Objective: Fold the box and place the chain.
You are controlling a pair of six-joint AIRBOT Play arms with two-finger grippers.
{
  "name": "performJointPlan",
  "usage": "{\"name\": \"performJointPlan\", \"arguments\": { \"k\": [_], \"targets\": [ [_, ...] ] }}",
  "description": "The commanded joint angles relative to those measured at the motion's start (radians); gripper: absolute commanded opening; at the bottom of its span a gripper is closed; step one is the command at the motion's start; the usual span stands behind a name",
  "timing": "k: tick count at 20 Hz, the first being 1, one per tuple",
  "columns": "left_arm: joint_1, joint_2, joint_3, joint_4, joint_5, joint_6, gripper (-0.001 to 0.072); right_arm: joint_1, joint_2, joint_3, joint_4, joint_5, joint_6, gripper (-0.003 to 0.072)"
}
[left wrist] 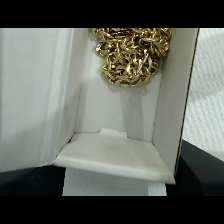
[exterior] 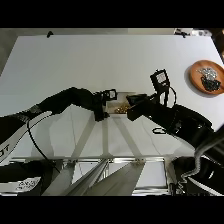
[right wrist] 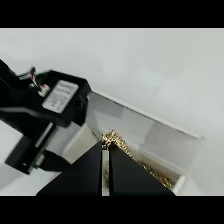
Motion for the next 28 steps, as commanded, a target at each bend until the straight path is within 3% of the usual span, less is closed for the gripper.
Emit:
{"name": "performJointPlan", "arguments": {
  "k": [1, 6, 8, 11, 14, 15, 16, 18, 21, 23, 25, 28],
  "targets": [
    [0.0, 0.0, 0.001, 0.0, 0.0, 0.0, 0.0155, 0.0, -0.024, 0.0, -0.006, 0.129, 0.0, 0.0015],
    [0.0, 0.0, 0.001, 0.0, 0.0, 0.0, 0.0155, 0.0, -0.185, 0.0, 0.024, 0.141, 0.001, 0.002],
    [0.0, 0.0, 0.001, 0.001, 0.0, 0.0, 0.0155, 0.0, -0.221, 0.0, 0.039, 0.141, 0.001, 0.0133],
    [0.0, 0.0, 0.001, 0.0, 0.0, 0.0, 0.0155, 0.0, -0.215, 0.001, 0.038, 0.142, 0.001, 0.0138],
    [0.0, 0.0, 0.001, 0.0, 0.0, 0.0, 0.0155, 0.0, -0.143, 0.003, 0.008, 0.138, 0.001, 0.0138],
    [0.0, 0.0, 0.001, 0.0, 0.0, 0.0, 0.0155, -0.001, -0.094, 0.003, -0.027, 0.14, 0.001, 0.0112],
    [0.0, 0.0, 0.001, 0.0, 0.0, 0.0, 0.0155, -0.015, -0.043, 0.004, -0.049, 0.148, 0.0, 0.003],
    [0.0, 0.0, 0.001, 0.0, 0.0, 0.0, 0.0155, -0.1, 0.059, 0.015, -0.049, 0.196, 0.001, 0.0011],
    [0.0, 0.0, 0.001, 0.0, 0.0, 0.0, 0.0155, -0.352, 0.141, 0.031, -0.012, 0.156, -0.046, 0.0009],
    [0.0, 0.0, 0.001, 0.001, 0.0, 0.0, 0.0155, -0.523, 0.098, 0.08, 0.225, 0.149, -0.27, 0.0009],
    [0.0, 0.0, 0.001, 0.0, 0.0, 0.0, 0.0155, -0.64, 0.004, 0.137, 0.606, 0.179, -0.625, 0.0009],
    [0.0, 0.0, 0.001, 0.0, 0.0, 0.0, 0.0155, -0.753, -0.229, 0.255, 1.009, 0.39, -1.024, 0.0009]
  ]
}}
